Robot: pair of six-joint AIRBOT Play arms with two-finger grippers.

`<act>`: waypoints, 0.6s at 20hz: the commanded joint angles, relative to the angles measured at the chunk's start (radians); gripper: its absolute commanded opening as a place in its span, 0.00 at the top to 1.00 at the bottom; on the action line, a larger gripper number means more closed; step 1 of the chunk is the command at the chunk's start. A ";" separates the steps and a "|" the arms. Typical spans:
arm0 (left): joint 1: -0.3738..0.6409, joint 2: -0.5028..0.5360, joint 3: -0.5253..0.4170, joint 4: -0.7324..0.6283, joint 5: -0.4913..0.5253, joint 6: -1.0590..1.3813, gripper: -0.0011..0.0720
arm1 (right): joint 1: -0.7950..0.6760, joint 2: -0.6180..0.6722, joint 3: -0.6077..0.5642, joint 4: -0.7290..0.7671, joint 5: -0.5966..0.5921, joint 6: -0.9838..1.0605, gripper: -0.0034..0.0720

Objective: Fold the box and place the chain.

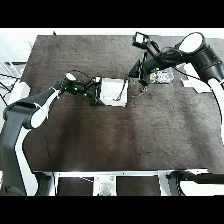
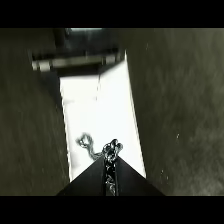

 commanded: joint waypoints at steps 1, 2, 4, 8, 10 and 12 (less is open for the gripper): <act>0.000 0.000 0.000 0.001 0.000 0.000 0.13 | 0.043 0.011 0.050 0.003 -0.003 0.103 0.94; 0.000 0.000 0.000 0.001 0.000 0.000 0.13 | 0.055 0.011 0.052 -0.001 -0.003 0.129 0.94; 0.000 0.000 0.000 0.000 0.000 0.000 0.13 | 0.078 0.009 0.051 -0.004 -0.003 0.172 0.94; 0.000 0.000 0.000 0.000 0.000 0.000 0.13 | 0.105 0.001 0.050 -0.020 -0.034 0.266 0.94; 0.000 0.000 0.000 0.000 0.000 0.000 0.13 | 0.110 -0.013 0.032 -0.019 -0.068 0.284 0.94; 0.000 0.000 0.000 0.000 0.000 0.000 0.13 | 0.123 -0.037 -0.008 -0.016 -0.112 0.331 0.94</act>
